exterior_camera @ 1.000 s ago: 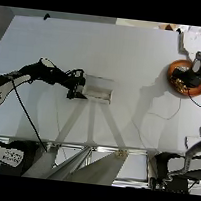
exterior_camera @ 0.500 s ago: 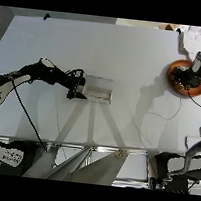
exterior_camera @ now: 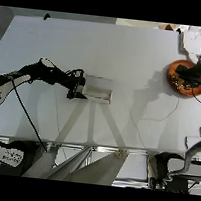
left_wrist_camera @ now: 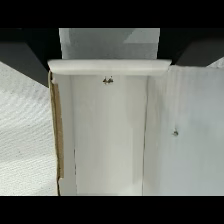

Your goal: Fold the box and place the chain.

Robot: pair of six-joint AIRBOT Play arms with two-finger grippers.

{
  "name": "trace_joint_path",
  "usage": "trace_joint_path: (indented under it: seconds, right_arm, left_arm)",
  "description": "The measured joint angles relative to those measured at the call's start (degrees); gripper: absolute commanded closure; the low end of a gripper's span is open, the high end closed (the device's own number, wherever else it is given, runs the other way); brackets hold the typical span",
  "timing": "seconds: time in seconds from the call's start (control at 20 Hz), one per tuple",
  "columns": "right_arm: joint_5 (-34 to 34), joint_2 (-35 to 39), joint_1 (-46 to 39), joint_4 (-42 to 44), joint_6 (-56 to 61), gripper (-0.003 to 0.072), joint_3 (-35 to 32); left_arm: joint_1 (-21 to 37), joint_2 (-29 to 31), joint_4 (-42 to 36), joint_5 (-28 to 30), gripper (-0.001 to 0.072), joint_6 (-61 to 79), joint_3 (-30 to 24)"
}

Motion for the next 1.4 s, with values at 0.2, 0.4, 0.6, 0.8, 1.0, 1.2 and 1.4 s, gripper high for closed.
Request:
trace_joint_path:
  seconds: [0.2,0.4,0.6,0.8,1.0,1.2,1.4]
  right_arm:
    - [5.7,4.8,0.7,-0.2,-6.2,0.0682,0.0]
    - [9.2,9.4,3.8,-0.3,-10.4,0.0682,-0.7]
    - [10.8,14.9,7.5,-0.5,-12.4,0.0682,-5.9]
    - [10.7,20.5,12.5,-0.4,-13.1,0.0682,-11.5]
    - [10.1,22.9,17.6,-0.1,-13.1,0.0681,-13.7]
    - [9.2,23.6,23.0,0.3,-11.6,0.068,-14.4]
    - [7.3,23.8,28.8,0.9,-9.7,0.068,-14.6]
  left_arm:
    - [0.0,0.0,0.0,0.0,0.0371,0.0,0.0]
    - [0.0,0.0,0.0,0.0,0.0371,0.0,0.0]
    - [0.0,0.0,0.0,0.0,0.0371,0.0,0.0]
    - [0.0,0.0,0.0,0.0,0.0371,0.0,0.0]
    - [0.0,0.0,0.0,0.0,0.0371,0.0,0.0]
    - [0.0,0.0,0.0,0.0,0.0371,0.0,0.0]
    - [0.0,0.0,0.0,0.0,0.0371,0.0,0.0]
